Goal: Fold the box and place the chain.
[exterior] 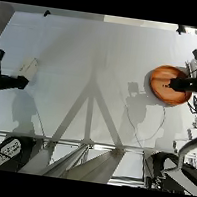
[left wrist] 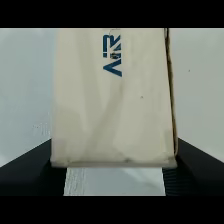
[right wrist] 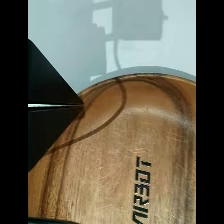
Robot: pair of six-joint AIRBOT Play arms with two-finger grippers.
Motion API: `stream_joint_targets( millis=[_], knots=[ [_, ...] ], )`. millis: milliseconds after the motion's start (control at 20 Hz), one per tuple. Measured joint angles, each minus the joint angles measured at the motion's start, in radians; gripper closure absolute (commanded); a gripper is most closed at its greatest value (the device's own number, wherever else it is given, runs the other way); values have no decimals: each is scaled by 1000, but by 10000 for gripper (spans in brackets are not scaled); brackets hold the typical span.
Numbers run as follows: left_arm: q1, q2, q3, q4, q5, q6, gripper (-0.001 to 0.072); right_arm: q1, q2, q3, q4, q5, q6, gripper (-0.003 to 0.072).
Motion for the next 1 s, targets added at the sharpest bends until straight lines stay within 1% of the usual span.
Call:
stream_joint_targets(
  millis=[150, 300, 450, 750, 900, 1000],
  knots=[
    [3, -16, -10, 27, -3, 17, 15, 0, 0, 0, 0, -8, 0, 677],
    [4, 27, -13, 40, -20, 10, 15, 0, 0, 0, 0, -13, 0, 677],
    [4, 140, -15, 50, -34, -21, 16, 0, 0, 0, 0, -13, 0, 677],
    [-8, 422, -15, 32, -42, -42, 16, 0, 0, 0, -1, -14, 0, 677],
    [-34, 501, -15, 25, -42, -45, 16, 0, 0, 0, -1, -14, 0, 677],
    [-54, 526, -15, 23, -39, -46, 16, 0, 0, 0, -1, -14, 0, 677]
  ],
)
